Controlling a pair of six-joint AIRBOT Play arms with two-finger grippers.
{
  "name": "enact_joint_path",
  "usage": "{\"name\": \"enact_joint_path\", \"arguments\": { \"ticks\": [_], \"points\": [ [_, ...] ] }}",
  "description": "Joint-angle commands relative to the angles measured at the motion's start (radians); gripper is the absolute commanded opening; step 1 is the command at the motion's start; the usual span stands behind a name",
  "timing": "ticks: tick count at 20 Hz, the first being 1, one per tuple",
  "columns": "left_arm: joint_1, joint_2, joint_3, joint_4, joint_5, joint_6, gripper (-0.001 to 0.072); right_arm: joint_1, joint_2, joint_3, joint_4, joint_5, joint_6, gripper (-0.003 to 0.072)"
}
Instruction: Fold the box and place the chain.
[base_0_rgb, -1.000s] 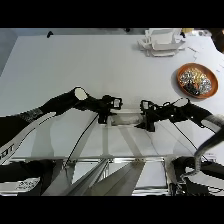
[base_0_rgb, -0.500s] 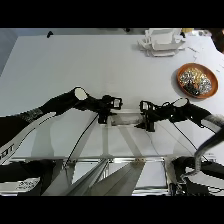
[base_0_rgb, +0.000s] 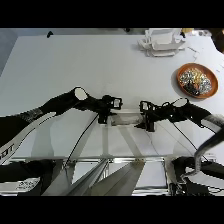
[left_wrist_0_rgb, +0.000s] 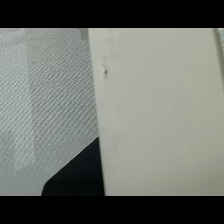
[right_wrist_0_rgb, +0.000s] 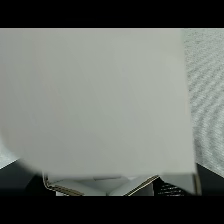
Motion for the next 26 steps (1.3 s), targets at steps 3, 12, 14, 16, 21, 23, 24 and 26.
{"name": "enact_joint_path", "arguments": {
  "ticks": [3,12,14,16,21,23,24,26],
  "points": [
    [0.0,0.001,0.0,0.0,0.0,0.0,0.0012,0.001,0.001,-0.001,0.0,-0.024,0.001,0.04],
    [0.0,0.001,0.0,0.0,0.0,0.0,0.0012,0.001,0.001,-0.001,0.0,-0.024,0.001,0.04],
    [0.0,0.001,0.0,0.0,0.0,0.0,0.0012,0.001,0.001,-0.001,0.0,-0.024,0.001,0.04],
    [0.0,0.001,0.0,0.0,0.0,0.0,0.0012,0.001,0.001,-0.001,0.0,-0.024,0.001,0.04],
    [0.0,0.002,0.0,0.0,0.0,0.0,0.0012,0.001,0.001,0.0,0.0,-0.024,0.001,0.04],
    [0.002,0.017,0.0,0.01,0.0,0.0,0.0123,0.001,0.001,0.0,0.0,-0.024,0.001,0.04],
    [0.002,0.031,0.0,0.015,0.0,0.0,0.032,0.001,0.001,0.0,0.0,-0.024,0.001,0.04],
    [0.002,0.074,0.0,0.042,0.0,-0.019,0.0651,0.001,0.001,-0.001,0.0,-0.024,0.001,0.04]
  ]
}}
